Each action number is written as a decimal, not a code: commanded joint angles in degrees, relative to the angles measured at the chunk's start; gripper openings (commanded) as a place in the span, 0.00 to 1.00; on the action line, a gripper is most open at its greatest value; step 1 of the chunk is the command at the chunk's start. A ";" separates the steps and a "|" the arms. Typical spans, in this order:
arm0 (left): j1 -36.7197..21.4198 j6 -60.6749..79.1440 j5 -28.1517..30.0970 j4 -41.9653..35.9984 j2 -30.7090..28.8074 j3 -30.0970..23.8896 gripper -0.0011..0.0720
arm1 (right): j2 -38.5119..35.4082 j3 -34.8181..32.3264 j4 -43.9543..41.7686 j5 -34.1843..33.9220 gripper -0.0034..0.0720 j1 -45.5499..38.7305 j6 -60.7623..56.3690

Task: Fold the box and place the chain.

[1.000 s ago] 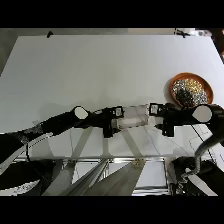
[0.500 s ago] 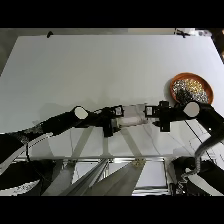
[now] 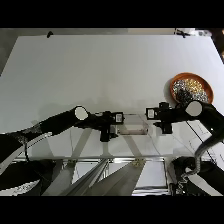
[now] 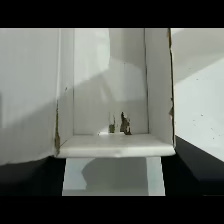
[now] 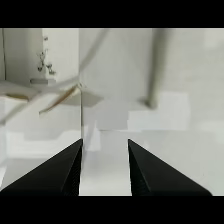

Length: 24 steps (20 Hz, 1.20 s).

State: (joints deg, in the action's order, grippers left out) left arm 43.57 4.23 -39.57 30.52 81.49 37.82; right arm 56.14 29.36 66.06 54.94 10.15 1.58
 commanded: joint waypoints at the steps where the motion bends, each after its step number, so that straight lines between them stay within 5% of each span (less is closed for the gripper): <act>1: -0.04 -1.90 -2.21 3.89 0.09 -0.07 0.47 | -3.10 0.02 0.42 9.40 0.44 -2.82 -2.91; 4: -0.04 -1.90 -2.23 3.89 0.09 -0.07 0.47 | -5.57 0.02 -5.70 15.08 0.39 -3.37 -2.84; 8: -0.04 -1.95 -2.21 3.80 0.09 -0.07 0.47 | -7.80 0.02 -18.38 16.20 0.08 -3.37 -2.54; 13: -0.02 -5.20 -0.26 3.28 0.09 -0.07 0.47 | -7.21 0.02 -30.32 9.27 0.06 -3.37 -0.92; 24: 0.00 -5.81 0.55 1.18 0.11 -0.07 0.47 | 6.60 0.02 -31.17 1.33 0.06 -3.37 -4.11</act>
State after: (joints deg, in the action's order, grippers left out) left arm 43.59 -1.54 -39.83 32.14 81.58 37.69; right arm 59.09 29.36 34.54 57.54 6.81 -0.86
